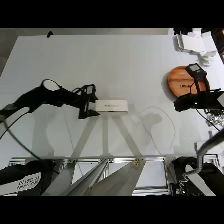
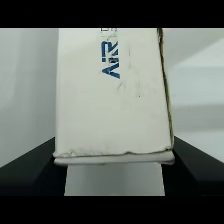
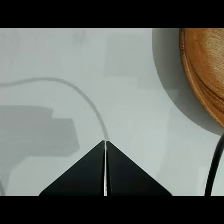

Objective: Fold the box and place the chain.

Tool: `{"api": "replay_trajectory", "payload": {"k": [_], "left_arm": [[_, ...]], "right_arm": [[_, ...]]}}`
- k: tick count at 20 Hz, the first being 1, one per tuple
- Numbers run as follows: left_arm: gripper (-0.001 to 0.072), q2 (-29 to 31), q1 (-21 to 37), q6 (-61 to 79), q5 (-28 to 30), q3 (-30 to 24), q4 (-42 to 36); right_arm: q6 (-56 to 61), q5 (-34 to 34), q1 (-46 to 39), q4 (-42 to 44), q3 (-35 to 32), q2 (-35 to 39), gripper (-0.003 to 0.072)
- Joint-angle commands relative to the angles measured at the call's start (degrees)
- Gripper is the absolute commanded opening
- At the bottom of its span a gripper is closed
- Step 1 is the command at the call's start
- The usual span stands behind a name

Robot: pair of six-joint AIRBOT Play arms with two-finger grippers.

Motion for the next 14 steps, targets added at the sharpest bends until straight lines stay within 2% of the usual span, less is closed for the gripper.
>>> {"api": "replay_trajectory", "payload": {"k": [1, 3, 5, 6, 7, 9, 11, 12, 14], "left_arm": [[0.0011, 12.87, 3.52, -36.41, 0.28, 0.02, 27.65], [0.0012, 19.91, 6.38, -58.14, -0.24, 0.02, 45.46], [0.0012, 25.11, 10.27, -70.01, 0.24, 0.02, 59.78], [0.0011, 27.17, 13.14, -74.49, 1.70, 0.02, 64.67], [0.0008, 28.74, 16.48, -78.95, 4.17, 0.02, 66.10], [0.0008, 31.50, 24.48, -84.04, 11.06, -0.02, 61.77], [0.0006, 33.29, 31.95, -84.54, 21.18, -1.09, 48.15], [0.0006, 33.83, 34.64, -83.49, 26.23, -3.08, 41.16], [0.0006, 33.92, 36.15, -79.54, 32.72, -9.44, 32.83]], "right_arm": [[0.22, -0.11, -0.11, 0.42, 0.02, 0.04, 0.0009], [0.22, -0.09, -0.11, 1.62, 0.02, 0.04, 0.0009], [0.20, -0.09, -0.11, 3.61, 0.02, 0.04, 0.0009], [0.20, -0.11, -0.11, 4.13, 0.02, 0.04, 0.0009], [0.17, -0.09, -0.11, 4.13, 0.02, 0.04, 0.0009], [0.17, -0.11, -0.11, 4.11, 0.02, 0.04, 0.0009], [0.17, -0.11, -0.11, 4.11, 0.02, 0.04, 0.0009], [0.17, -0.13, -0.11, 4.11, 0.02, 0.04, 0.0009], [0.17, -0.15, -0.11, 4.11, 0.02, 0.04, 0.0009]]}}
